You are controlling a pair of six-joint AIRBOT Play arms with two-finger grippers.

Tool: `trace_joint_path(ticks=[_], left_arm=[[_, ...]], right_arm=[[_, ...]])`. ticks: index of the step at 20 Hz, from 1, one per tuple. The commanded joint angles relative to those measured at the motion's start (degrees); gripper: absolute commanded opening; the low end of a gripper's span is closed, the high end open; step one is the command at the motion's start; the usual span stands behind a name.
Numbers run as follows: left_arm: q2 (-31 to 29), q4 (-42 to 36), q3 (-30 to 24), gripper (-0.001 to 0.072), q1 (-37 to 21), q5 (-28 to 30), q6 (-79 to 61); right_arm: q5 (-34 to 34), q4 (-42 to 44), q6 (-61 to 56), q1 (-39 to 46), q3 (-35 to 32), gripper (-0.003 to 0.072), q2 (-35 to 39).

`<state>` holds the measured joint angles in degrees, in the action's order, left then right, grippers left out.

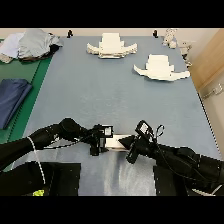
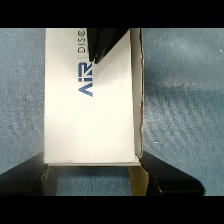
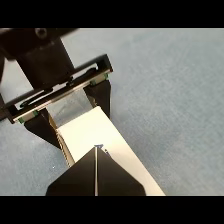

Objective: Fold the box.

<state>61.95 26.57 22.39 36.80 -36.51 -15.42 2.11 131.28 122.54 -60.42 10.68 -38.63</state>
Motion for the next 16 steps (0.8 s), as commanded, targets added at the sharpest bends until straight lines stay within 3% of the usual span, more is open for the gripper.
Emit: trace_joint_path(ticks=[1, 6, 8, 12, 16], left_arm=[[0.0, 0.0, 0.0, 0.0521, 0.0, 0.0, 0.0], [0.0, 0.0, 0.0, 0.052, 0.0, 0.0, 0.0], [0.0, 0.0, 0.0, 0.0521, 0.0, 0.0, 0.0], [0.0, 0.0, 0.0, 0.0521, 0.0, 0.0, 0.0], [0.0, 0.0, 0.0, 0.0521, 0.0, 0.0, 0.0]], right_arm=[[-0.2, 0.1, 0.0, 0.0, 0.1, 0.0018, 0.6], [0.7, -0.7, 0.0, 0.5, 0.7, 0.0017, 0.5], [5.2, -3.8, 0.0, 3.8, 3.7, 0.0017, 0.3], [21.5, -19.9, -2.9, 17.9, 15.9, 0.0017, -2.8], [34.3, -33.4, -18.9, 35.4, 32.3, 0.0017, -11.6]])
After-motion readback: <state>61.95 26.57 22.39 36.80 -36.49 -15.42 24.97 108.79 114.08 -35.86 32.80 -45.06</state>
